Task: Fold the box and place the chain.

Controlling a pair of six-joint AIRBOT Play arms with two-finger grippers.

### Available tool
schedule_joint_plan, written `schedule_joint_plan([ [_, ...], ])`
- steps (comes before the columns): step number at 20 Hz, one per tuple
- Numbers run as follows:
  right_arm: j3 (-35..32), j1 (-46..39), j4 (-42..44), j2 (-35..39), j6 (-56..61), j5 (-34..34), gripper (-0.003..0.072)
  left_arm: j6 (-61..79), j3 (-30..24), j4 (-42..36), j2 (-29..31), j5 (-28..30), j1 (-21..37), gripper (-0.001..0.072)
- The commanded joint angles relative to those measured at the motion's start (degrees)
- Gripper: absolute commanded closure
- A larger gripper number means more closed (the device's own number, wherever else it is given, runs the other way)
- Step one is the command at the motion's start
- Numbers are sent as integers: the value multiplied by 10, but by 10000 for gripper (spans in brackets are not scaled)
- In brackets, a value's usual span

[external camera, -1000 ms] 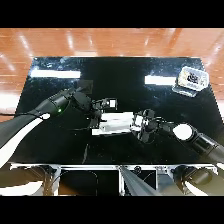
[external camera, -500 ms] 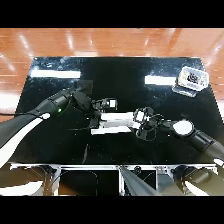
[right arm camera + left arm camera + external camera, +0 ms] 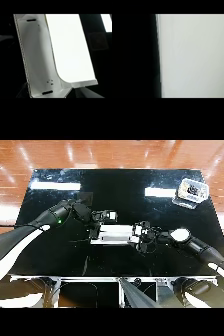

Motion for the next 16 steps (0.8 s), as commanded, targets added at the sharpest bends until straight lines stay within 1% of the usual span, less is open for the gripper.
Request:
schedule_joint_plan([
  [1, 8, -1, 0, -23, -12, 32, -34, -1, 1, 4, 0, -14, 1, 687],
  [8, 8, 0, -4, -51, -22, 33, -34, -2, 0, 1, -1, -11, 1, 687],
  [10, 8, 0, -6, -59, -22, 32, -34, -17, 0, -11, -1, -3, 1, 687],
  [12, 12, 1, -13, -63, -21, 28, -34, -17, 0, -27, -1, 20, 0, 688],
  [16, 20, 1, -17, -64, -18, 25, -34, -44, 0, -28, -1, 27, 0, 688],
])
